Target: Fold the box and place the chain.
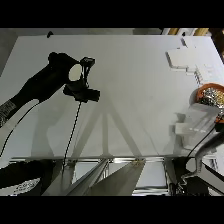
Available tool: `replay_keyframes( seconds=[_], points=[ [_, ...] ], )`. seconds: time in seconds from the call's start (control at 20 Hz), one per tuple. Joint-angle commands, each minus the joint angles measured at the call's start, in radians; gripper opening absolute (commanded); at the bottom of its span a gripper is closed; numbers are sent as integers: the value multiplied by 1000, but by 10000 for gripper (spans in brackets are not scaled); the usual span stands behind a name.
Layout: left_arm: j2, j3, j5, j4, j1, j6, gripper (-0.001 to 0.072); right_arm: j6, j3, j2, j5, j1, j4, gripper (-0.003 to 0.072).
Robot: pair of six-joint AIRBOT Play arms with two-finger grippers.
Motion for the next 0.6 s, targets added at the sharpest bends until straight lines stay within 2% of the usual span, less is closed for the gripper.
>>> replay_keyframes(
  seconds=[0.0, 0.2, 0.4, 0.5, 0.55],
  points=[
    [-1, 0, 0, 0, 1, 0, 9, -19, 0, 68, 82, 169, 137, 17],
    [-1, 0, 0, 0, 1, 0, 9, -37, -18, 187, 100, 420, 328, 16],
    [-1, 0, 0, 0, 1, 0, 9, 31, -101, 324, 39, 629, 531, 16],
    [-1, 0, 6, 0, 1, 0, 9, 89, -146, 374, 2, 739, 574, 17],
    [-1, 0, 51, 1, 1, 0, 9, 120, -159, 386, -13, 793, 575, 17]
  ],
)
